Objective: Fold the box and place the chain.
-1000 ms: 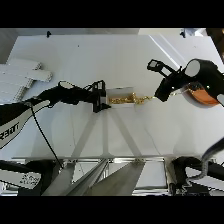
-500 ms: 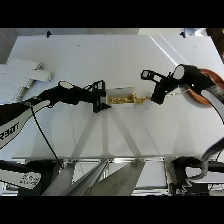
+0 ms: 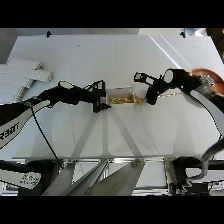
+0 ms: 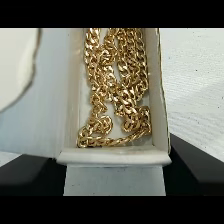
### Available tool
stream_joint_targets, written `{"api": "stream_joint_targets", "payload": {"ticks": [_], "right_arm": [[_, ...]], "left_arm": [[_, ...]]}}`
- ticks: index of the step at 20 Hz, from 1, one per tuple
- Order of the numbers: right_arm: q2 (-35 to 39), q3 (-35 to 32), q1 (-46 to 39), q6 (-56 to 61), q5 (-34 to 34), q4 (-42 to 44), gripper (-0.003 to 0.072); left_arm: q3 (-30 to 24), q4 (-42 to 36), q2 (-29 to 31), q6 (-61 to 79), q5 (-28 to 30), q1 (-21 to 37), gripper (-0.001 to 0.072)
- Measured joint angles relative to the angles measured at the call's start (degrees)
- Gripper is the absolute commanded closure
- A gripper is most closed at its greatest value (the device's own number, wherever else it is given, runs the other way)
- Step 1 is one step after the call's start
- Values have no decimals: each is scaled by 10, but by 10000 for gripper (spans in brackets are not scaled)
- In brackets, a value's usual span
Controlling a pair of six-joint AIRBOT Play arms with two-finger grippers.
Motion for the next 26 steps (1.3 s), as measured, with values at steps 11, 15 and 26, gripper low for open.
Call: {"api": "stream_joint_targets", "payload": {"ticks": [11,15,26], "right_arm": [[70,-1,2,80,20,-6,677],[120,-1,3,85,14,43,677],[160,-1,9,-31,40,394,682]], "left_arm": [[0,0,0,0,0,0,316],[0,0,0,0,0,0,316],[0,0,0,0,0,0,316]]}}
